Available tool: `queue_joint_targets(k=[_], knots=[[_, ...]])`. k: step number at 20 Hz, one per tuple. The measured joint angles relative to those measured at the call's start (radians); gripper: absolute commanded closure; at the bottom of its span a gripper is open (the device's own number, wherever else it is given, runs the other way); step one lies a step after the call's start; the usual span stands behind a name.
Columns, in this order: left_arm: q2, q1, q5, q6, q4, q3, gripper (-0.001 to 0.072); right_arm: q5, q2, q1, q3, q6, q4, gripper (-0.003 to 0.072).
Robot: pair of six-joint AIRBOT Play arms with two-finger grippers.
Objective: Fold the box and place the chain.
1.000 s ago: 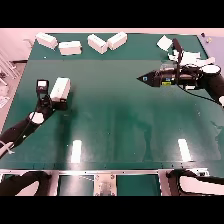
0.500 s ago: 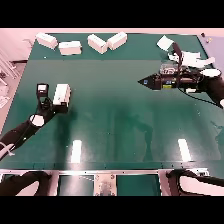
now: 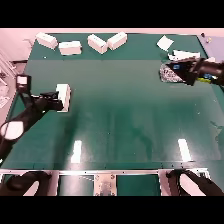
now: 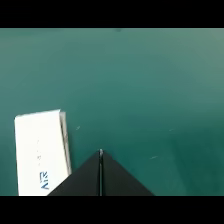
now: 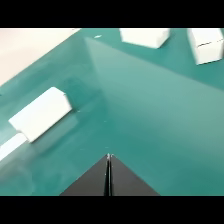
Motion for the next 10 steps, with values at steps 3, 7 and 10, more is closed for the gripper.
queue_joint_targets(k=[3,7,10], knots=[[0.136,0.0,-0.087,0.047,0.002,-0.002,0.0691,-0.143,0.183,-0.017,-0.142,0.005,-0.056,0.0678],[0.267,0.0,-0.153,0.081,0.008,-0.061,0.0691,-0.349,0.406,-0.024,-0.399,0.005,-0.087,0.0677],[0.326,0.0,-0.162,0.092,0.009,-0.138,0.0689,-0.428,0.52,-0.027,-0.56,0.004,-0.097,0.0677]])
